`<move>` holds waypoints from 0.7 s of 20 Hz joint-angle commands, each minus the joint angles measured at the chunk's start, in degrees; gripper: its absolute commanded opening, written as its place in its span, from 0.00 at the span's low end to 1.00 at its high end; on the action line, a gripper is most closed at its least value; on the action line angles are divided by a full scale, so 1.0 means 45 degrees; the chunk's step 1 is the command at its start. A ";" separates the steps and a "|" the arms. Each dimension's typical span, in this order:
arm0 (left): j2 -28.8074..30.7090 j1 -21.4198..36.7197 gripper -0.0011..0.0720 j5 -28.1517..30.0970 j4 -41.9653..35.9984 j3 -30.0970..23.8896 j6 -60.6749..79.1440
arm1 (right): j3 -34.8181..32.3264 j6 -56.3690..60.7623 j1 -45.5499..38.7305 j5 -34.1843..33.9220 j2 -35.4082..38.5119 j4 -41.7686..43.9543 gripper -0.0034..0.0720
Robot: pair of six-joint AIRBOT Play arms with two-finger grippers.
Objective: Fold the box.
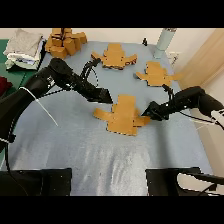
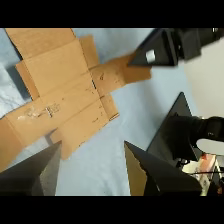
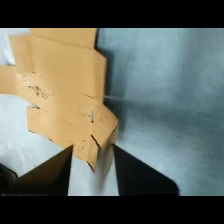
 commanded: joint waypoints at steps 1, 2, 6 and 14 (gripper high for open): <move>-0.0005 0.0010 0.82 0.0199 0.0189 0.0000 0.0131 | -0.0942 0.1020 0.0665 0.1054 0.0481 -0.0500 0.58; -0.0005 0.0010 0.82 0.0141 0.0306 0.0000 0.0219 | -0.0942 0.1015 0.0665 0.1059 0.0325 -0.0457 0.58; -0.0005 0.0107 0.82 0.0384 0.0321 0.0000 0.0389 | -0.0942 0.0957 0.0665 0.1107 -0.0291 -0.0491 0.49; -0.0005 0.0034 0.82 -0.0136 0.0272 0.0000 0.0602 | -0.0549 -0.2030 0.1389 0.1166 -0.0787 0.1365 0.04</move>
